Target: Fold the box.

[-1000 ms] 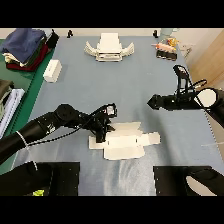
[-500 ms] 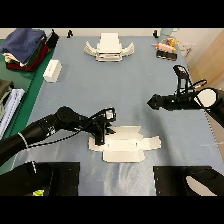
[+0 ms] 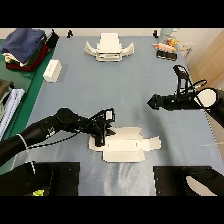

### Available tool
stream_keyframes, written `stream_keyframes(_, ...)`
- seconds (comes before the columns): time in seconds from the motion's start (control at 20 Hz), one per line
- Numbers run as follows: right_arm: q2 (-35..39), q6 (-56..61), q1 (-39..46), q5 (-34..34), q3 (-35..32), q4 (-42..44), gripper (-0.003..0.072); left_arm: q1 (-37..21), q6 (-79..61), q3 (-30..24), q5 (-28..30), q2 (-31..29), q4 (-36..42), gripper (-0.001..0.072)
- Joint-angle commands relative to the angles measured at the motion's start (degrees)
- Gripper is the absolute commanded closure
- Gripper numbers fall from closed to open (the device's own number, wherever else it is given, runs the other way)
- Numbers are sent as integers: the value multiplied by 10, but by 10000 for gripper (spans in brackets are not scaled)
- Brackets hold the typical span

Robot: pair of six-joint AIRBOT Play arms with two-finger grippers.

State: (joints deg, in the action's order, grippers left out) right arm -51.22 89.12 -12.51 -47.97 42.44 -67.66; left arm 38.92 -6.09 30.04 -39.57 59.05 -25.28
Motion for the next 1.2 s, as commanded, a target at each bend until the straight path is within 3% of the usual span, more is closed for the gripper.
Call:
stream_keyframes(0.0, 0, 0, 0, 0, 0, 2, 162, 20, 16, -1, -4, 1, -3, 697)
stream_keyframes(0.2, 0, 0, 0, -16, 0, 6, 170, 28, 23, -1, 22, 1, -4, 695)
stream_keyframes(0.25, 0, 0, 0, -33, 0, 7, 241, 28, 29, -1, 20, 1, -4, 695)
stream_keyframes(0.4, 0, 0, 0, -90, 0, 7, 621, 28, 31, -1, 16, 1, -4, 695)
stream_keyframes(0.45, 2, 0, 0, -104, 0, 8, 681, 28, 31, -1, 16, 1, -4, 695)
stream_keyframes(0.65, 44, 1, -19, -158, 0, 21, 681, 28, 31, -1, 7, 1, -4, 695)
stream_keyframes(0.95, 127, 112, -134, -297, -1, 13, 681, 28, 31, -1, 1, 1, -4, 695)
stream_keyframes(1.15, 142, 227, -232, -313, -11, -88, 681, 28, 31, -1, 1, 1, -4, 695)
